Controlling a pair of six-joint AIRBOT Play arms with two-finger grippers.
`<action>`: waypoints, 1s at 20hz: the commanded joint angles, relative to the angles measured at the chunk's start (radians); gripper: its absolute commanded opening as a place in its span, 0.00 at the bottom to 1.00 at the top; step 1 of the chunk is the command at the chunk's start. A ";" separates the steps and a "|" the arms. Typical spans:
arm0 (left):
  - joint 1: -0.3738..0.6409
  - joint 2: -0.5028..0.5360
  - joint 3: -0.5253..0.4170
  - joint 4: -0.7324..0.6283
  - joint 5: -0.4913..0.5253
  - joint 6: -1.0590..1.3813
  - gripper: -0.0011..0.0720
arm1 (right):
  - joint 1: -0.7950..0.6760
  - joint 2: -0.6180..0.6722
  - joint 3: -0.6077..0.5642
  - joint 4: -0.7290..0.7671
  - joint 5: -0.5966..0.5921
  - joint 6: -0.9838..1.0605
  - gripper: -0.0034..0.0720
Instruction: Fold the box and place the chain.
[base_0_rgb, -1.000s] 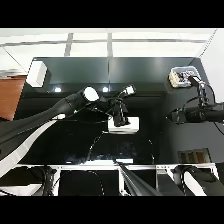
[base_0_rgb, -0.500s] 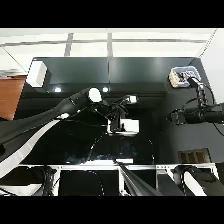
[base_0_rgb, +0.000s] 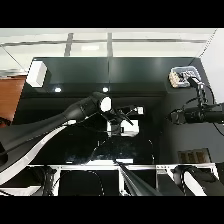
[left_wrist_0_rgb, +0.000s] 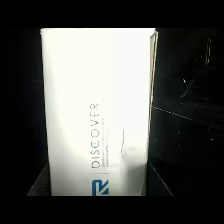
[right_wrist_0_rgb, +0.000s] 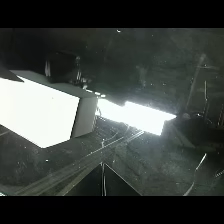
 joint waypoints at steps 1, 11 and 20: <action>0.003 0.011 0.034 0.135 -0.065 -0.176 0.41 | 0.000 0.001 -0.001 0.000 -0.003 0.003 0.07; 0.666 0.378 -0.018 0.558 -0.453 -0.804 0.41 | 0.000 0.001 -0.001 0.000 -0.008 0.004 0.07; 1.273 0.224 -0.047 0.237 -0.142 -0.556 0.41 | 0.000 0.001 -0.001 0.001 -0.053 0.007 0.07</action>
